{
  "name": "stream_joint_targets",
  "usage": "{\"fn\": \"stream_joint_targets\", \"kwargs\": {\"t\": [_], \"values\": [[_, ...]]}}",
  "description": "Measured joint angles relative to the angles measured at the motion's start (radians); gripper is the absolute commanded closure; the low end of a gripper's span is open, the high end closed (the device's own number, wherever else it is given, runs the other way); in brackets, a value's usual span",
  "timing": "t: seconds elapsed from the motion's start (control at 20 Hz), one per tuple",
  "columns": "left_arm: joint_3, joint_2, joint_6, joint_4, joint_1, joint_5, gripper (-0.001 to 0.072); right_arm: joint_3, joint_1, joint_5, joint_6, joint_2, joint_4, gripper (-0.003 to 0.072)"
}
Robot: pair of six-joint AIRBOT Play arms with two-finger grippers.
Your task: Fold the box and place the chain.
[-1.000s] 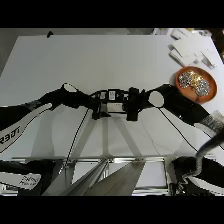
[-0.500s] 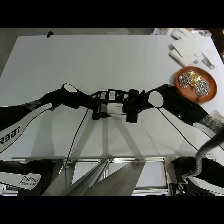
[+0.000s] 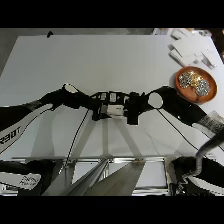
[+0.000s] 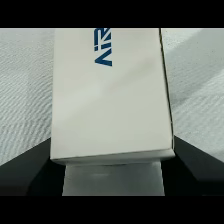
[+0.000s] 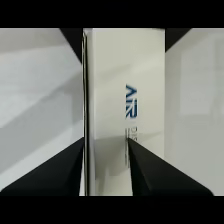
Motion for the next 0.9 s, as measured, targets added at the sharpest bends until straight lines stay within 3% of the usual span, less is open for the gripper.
{"fn": "stream_joint_targets", "kwargs": {"t": [0.7,0.75,0.85,0.9], "values": [[0.000,0.000,-0.001,-0.002,0.000,0.005,0.0622,0.002,0.000,-0.005,0.016,0.050,0.044,0.0352],[0.000,0.000,-0.001,-0.002,0.000,0.005,0.0622,0.002,0.000,-0.005,0.016,0.055,0.045,0.0391],[0.000,0.000,-0.001,-0.002,0.000,0.005,0.0622,0.002,0.000,-0.008,0.019,0.061,0.052,0.0619],[0.000,0.000,-0.001,-0.002,0.000,0.005,0.0622,0.002,0.000,-0.009,0.019,0.062,0.055,0.0668]]}}
